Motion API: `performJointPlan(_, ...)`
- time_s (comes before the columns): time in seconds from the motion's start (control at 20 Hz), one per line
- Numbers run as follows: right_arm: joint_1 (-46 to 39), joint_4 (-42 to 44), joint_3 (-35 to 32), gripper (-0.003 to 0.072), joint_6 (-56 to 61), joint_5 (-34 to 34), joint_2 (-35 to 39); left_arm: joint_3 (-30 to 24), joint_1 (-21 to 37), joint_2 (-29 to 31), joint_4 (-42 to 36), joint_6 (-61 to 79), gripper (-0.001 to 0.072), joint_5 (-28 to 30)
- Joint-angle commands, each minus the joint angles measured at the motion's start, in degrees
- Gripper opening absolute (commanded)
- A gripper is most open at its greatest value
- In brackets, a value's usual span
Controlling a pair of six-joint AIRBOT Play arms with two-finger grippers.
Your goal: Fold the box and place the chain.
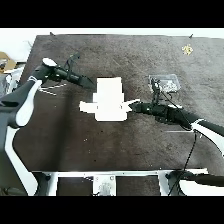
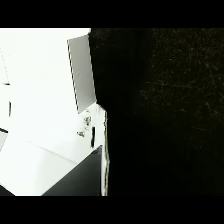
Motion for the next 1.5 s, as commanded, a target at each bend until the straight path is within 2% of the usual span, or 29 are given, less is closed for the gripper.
performJointPlan(0.0, 0.0, 0.0, 0.0, 0.001, -0.2, 0.0, 0.0, 6.8, -1.6, -7.2, 0.7, -2.9, 0.0374, -5.2)
performJointPlan(0.2, 0.0, 0.0, 0.0, 0.001, -0.2, 0.0, 0.0, 7.9, -1.8, -10.0, -1.4, -3.7, 0.0374, -11.1)
performJointPlan(0.5, 0.0, 0.0, 0.0, 0.001, -0.2, 0.0, 0.0, 7.9, -3.9, -12.5, -9.1, -1.0, 0.0374, -13.6)
performJointPlan(1.0, 0.0, 0.0, 0.0, 0.001, -0.2, 0.1, 0.0, 7.9, -5.1, -12.5, -4.0, -0.6, 0.0352, -14.6)
performJointPlan(1.05, 0.0, 0.0, 0.0, 0.001, -0.2, 0.1, 0.0, 7.9, -5.1, -12.5, -4.0, -0.6, 0.031, -14.6)
performJointPlan(1.1, 0.0, 0.0, 0.0, 0.001, -0.2, 0.1, 0.0, 7.9, -5.1, -12.5, -4.0, -0.6, 0.0177, -14.4)
performJointPlan(1.15, 0.0, 0.0, 0.0, 0.001, -0.2, 0.1, 0.0, 7.9, -5.1, -12.5, -4.0, -0.6, 0.0075, -13.9)
performJointPlan(1.2, 0.0, 0.0, 0.0, 0.001, -0.2, 0.1, 0.0, 7.9, -5.1, -12.5, -4.0, -0.5, 0.0012, -13.5)
performJointPlan(1.3, 0.0, 0.0, 0.0, 0.0021, -0.3, 0.1, 0.1, 7.9, -5.1, -12.5, -4.0, 1.3, 0.001, -13.6)
performJointPlan(1.4, -0.1, -0.2, 0.0, 0.0459, -2.2, 0.2, 1.0, 7.9, -5.1, -12.5, -4.1, 3.1, 0.001, -13.5)
performJointPlan(1.45, -0.5, -0.2, 0.0, 0.0474, -3.8, 0.5, 2.0, 7.9, -5.1, -12.5, -4.2, 5.1, 0.001, -13.4)
